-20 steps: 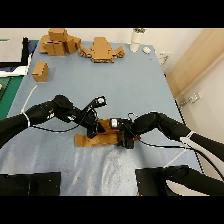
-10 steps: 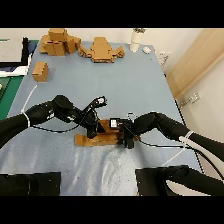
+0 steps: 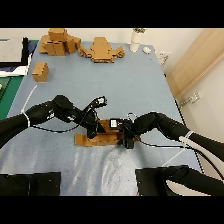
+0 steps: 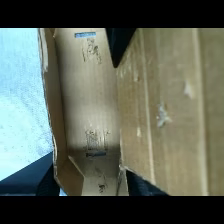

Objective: Fold the box.

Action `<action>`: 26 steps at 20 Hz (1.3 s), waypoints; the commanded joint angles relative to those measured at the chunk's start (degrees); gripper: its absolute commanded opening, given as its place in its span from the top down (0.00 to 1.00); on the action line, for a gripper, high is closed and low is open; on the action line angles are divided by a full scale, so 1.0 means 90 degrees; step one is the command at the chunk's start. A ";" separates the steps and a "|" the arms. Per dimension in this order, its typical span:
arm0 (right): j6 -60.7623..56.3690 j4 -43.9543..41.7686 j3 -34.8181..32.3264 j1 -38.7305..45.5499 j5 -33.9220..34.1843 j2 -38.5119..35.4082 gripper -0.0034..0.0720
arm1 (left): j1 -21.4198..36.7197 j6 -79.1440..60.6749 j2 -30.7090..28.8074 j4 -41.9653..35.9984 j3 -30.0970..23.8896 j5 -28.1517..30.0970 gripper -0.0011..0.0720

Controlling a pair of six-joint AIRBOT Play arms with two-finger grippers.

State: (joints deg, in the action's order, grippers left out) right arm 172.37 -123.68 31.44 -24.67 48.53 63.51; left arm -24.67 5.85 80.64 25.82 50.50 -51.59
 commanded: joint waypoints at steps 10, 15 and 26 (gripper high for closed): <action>-0.0039 -0.0002 0.0002 -0.0007 0.0002 0.0005 0.26 | 0.0000 0.0010 0.0002 -0.0039 0.0005 -0.0056 0.97; -0.0039 -0.0002 0.0002 -0.0007 0.0002 0.0005 0.26 | 0.0015 0.0493 0.0002 -0.0032 0.0005 -0.0148 0.96; -0.0039 0.0000 0.0002 -0.0007 0.0002 0.0005 0.26 | 0.0940 0.2351 -0.0005 0.0515 0.0651 -0.2047 0.04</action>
